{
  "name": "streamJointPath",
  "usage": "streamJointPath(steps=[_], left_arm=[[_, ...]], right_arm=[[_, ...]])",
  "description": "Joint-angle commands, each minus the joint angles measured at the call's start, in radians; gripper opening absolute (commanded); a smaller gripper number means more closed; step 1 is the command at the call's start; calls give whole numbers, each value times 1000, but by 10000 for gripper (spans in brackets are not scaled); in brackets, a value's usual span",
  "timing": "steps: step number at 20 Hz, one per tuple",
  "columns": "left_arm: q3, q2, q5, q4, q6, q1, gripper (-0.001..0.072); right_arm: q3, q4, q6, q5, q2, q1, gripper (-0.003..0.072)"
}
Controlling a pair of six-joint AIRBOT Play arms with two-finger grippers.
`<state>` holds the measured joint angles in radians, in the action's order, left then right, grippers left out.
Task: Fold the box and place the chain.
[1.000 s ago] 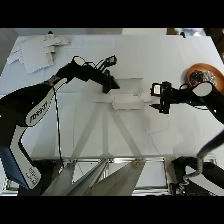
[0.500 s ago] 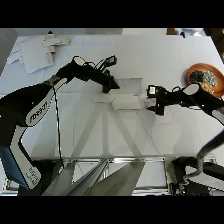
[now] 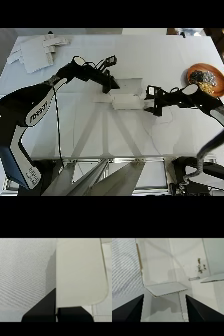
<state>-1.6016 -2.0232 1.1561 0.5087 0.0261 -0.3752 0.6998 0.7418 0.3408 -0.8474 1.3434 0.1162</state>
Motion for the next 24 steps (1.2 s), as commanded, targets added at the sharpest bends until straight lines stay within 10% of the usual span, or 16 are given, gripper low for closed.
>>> streamJointPath(steps=[1, 24], left_arm=[[0, 0, 0, 0, 0, -1, 11], [0, 0, 0, 0, 0, -1, 11]], right_arm=[[-4, -28, 12, -4, 18, -23, 580], [59, -170, -173, 160, 0, -24, 580]])
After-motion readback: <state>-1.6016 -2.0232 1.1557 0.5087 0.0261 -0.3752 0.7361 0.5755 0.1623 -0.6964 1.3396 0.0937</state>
